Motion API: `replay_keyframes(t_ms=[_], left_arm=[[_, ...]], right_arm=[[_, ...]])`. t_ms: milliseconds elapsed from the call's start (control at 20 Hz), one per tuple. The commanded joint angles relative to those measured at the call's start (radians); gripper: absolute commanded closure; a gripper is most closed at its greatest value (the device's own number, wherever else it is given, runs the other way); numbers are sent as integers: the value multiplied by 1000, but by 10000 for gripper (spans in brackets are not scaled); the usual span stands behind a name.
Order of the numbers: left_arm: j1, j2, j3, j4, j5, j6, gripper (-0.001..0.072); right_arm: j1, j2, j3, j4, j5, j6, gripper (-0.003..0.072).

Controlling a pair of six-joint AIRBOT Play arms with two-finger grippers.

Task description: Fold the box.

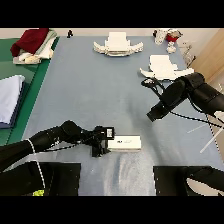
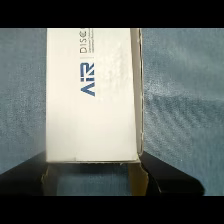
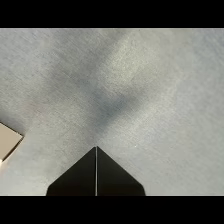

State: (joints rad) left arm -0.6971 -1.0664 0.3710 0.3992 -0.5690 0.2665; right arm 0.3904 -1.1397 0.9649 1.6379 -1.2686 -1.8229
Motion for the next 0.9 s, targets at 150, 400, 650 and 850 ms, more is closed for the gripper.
replay_keyframes(t_ms=[150, 400, 650, 850], left_arm=[[58, 93, 14, 17, -6, -196, 182], [448, 252, 19, 267, 95, -672, 182], [898, 164, 160, 282, 151, -701, 182], [1030, -85, 406, 282, 150, -701, 182]], right_arm=[[0, -1, 1, 1, 0, 1, 682], [0, -1, 1, 1, 0, 1, 682], [0, -1, 1, 1, 0, 1, 682], [0, -1, 1, 1, 0, 0, 682]])
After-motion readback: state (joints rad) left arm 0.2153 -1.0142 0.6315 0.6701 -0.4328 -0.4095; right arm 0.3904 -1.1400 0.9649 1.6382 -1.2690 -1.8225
